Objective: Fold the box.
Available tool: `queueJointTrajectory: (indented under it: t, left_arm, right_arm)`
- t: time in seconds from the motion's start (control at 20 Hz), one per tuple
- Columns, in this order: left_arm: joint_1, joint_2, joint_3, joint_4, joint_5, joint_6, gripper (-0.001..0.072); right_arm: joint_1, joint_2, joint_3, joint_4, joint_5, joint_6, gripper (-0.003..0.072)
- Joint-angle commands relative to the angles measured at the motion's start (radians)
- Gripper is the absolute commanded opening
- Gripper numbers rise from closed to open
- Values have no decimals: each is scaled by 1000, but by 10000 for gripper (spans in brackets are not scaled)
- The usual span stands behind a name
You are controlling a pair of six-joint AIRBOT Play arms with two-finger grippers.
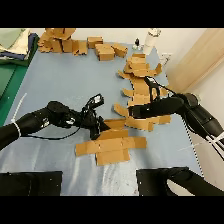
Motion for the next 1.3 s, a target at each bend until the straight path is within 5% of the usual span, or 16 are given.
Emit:
queueJointTrajectory:
  t: [0.0, 0.3, 0.85, 1.25]
  left_arm:
    - [-14, 6, -32, -12, 34, 41, 13]
    - [-32, 19, -31, -239, 74, 299, 12]
    - [-192, 114, -93, -236, 357, 455, 12]
    - [-194, 114, -124, -267, 372, 491, 10]
  right_arm:
    - [1, -8, -1, 15, 44, 0, 40]
    - [1, -9, -1, 14, 53, 0, 41]
    - [1, -9, -1, 16, 123, 0, 40]
    - [42, -9, -1, 15, 145, 0, 4]
